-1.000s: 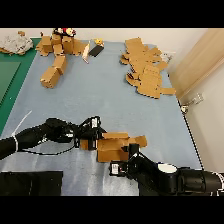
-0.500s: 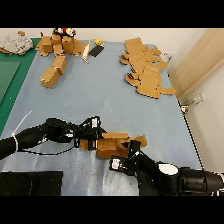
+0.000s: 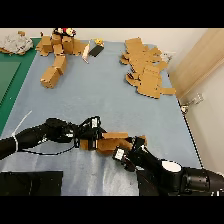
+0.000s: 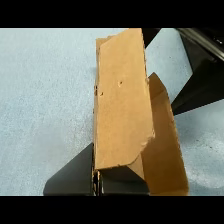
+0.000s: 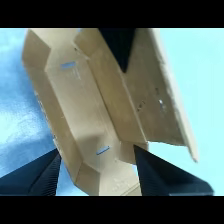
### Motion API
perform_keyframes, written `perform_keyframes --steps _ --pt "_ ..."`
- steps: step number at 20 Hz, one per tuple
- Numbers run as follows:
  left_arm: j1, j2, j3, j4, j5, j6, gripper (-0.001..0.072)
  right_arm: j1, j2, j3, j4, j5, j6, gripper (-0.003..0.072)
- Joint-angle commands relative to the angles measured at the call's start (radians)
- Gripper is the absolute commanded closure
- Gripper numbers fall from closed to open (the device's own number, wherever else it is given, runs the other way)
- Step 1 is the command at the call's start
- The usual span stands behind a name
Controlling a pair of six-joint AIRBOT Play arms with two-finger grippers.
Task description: Fold the box.
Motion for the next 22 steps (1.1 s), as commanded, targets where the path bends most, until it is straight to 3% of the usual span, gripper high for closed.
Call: perform_keyframes --steps 1,7,12,16,22 --pt "0.000 0.000 0.000 0.000 0.000 0.000 0.0696 -0.031 0.002 0.000 0.011 0.010 -0.022 -0.0024" --pt "0.000 0.000 0.000 0.000 0.000 0.000 0.0696 -0.086 0.055 -0.008 0.031 0.020 -0.121 -0.0024" --pt "0.000 0.000 0.000 0.000 0.000 0.000 0.0696 -0.240 0.107 -0.031 0.243 0.120 -0.408 -0.0024" --pt "0.000 0.000 0.000 0.000 0.000 0.000 0.0696 -0.443 0.095 -0.030 0.542 0.208 -0.801 -0.0024" --pt "0.000 0.000 0.000 0.000 0.000 0.000 0.0696 -0.699 0.089 -0.024 0.986 0.208 -1.343 -0.0024"
